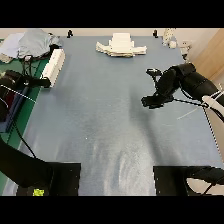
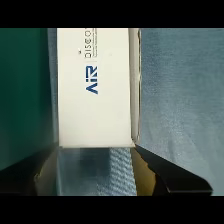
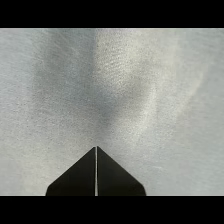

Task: Fold the box.

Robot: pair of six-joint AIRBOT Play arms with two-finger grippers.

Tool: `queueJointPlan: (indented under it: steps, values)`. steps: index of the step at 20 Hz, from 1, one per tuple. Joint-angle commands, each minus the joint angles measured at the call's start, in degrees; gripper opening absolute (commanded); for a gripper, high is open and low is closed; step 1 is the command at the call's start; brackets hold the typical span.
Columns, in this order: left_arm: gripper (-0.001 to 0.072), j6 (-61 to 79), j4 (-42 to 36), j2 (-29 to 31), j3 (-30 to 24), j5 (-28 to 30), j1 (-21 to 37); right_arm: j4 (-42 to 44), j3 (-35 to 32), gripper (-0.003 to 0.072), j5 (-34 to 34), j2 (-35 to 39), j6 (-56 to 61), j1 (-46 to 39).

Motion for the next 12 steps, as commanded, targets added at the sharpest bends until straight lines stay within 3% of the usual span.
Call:
queueJointPlan:
  steps: [1, 5, 6, 8, 9, 12]
  values:
    - [0.0695, -1.6, 4.6, 5.9, 0.0, -9.7, 2.2, 0.0, 0.0, 0.0021, 0.0, 0.0, 0.0, 0.0]
    - [0.0693, -1.6, 5.9, 16.5, 0.0, -19.2, 3.0, 0.0, 0.0, 0.0020, 0.0, 0.0, 0.0, 0.0]
    - [0.0618, -2.2, 5.1, 19.2, 0.0, -21.7, 2.6, 0.0, 0.0, 0.0020, 0.0, 0.0, 0.0, 0.0]
    - [0.0067, -5.4, 3.1, 24.2, 0.0, -28.6, 1.4, 0.0, 0.0, 0.0020, 0.0, 0.0, 0.0, 0.0]
    - [0.0011, -6.5, 2.7, 26.5, 0.0, -32.1, 0.1, 0.0, 0.0, 0.0020, 0.0, 0.0, 0.0, 0.0]
    - [0.0010, -13.9, 2.7, 31.3, -0.4, -40.7, -5.9, 0.0, 0.0, 0.0020, 0.0, 0.0, 0.0, 0.0]
